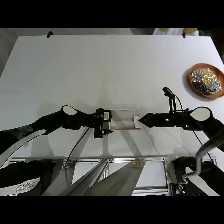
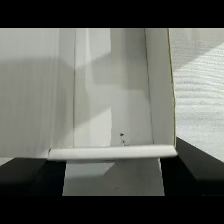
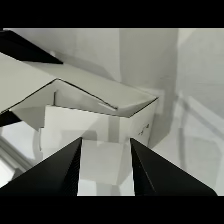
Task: Fold the box and place the chain.
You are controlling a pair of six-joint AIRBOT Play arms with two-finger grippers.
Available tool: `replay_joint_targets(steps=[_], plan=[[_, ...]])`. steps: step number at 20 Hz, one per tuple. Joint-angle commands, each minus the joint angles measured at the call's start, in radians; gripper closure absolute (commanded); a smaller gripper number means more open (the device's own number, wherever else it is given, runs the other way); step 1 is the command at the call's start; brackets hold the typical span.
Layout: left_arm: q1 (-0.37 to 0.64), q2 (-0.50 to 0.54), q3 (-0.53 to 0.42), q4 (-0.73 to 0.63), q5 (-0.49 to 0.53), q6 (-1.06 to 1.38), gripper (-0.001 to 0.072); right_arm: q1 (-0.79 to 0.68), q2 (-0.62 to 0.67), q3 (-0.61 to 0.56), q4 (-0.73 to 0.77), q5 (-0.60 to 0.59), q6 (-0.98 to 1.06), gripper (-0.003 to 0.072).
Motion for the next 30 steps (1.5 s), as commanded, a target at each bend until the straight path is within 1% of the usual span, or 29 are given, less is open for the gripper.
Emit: replay_joint_targets(steps=[1,3,5,7,9,13,15,17,19,21,22,25,26,27,30], plan=[[0.000,0.000,0.000,0.000,0.000,0.000,0.0576,0.037,0.005,0.001,-0.026,0.003,0.003,0.0341],[0.001,0.000,0.000,0.000,0.000,0.000,0.0576,0.081,0.005,0.001,-0.062,-0.033,0.056,0.0281],[0.001,0.000,0.000,0.000,0.000,0.000,0.0576,0.154,0.005,0.025,-0.166,-0.056,0.153,0.0282],[0.000,0.000,0.000,0.000,0.001,0.000,0.0576,0.228,0.000,0.085,-0.340,-0.061,0.322,0.0286],[0.001,0.000,0.000,0.000,0.000,0.000,0.0576,0.264,-0.018,0.143,-0.460,-0.064,0.507,0.0286],[0.001,0.000,0.000,0.000,0.000,0.000,0.0576,0.360,-0.108,0.225,-0.542,-0.056,0.674,0.0294],[0.001,0.000,0.000,0.000,0.000,0.000,0.0576,0.412,-0.159,0.271,-0.613,-0.048,0.780,0.0298],[0.001,0.000,0.000,0.000,0.000,0.000,0.0576,0.452,-0.203,0.312,-0.689,0.003,0.851,0.0332],[0.001,0.000,0.000,0.000,0.000,0.000,0.0576,0.482,-0.229,0.328,-0.752,0.032,0.922,0.0332],[0.001,0.000,0.000,0.000,0.000,0.000,0.0576,0.499,-0.244,0.329,-0.796,0.036,1.000,0.0335],[0.001,0.000,0.000,0.000,0.000,0.000,0.0576,0.506,-0.255,0.330,-0.809,0.039,1.029,0.0365],[0.001,0.000,0.000,0.000,0.000,0.000,0.0576,0.538,-0.306,0.355,-0.846,0.051,1.095,0.0373],[0.001,0.000,0.000,0.000,0.000,0.000,0.0576,0.547,-0.322,0.368,-0.847,0.051,1.107,0.0377],[0.001,0.000,0.000,0.000,0.000,0.000,0.0576,0.552,-0.335,0.380,-0.847,0.053,1.121,0.0407],[0.001,0.000,0.000,0.000,0.000,0.000,0.0576,0.554,-0.363,0.406,-0.846,0.073,1.148,0.0421]])
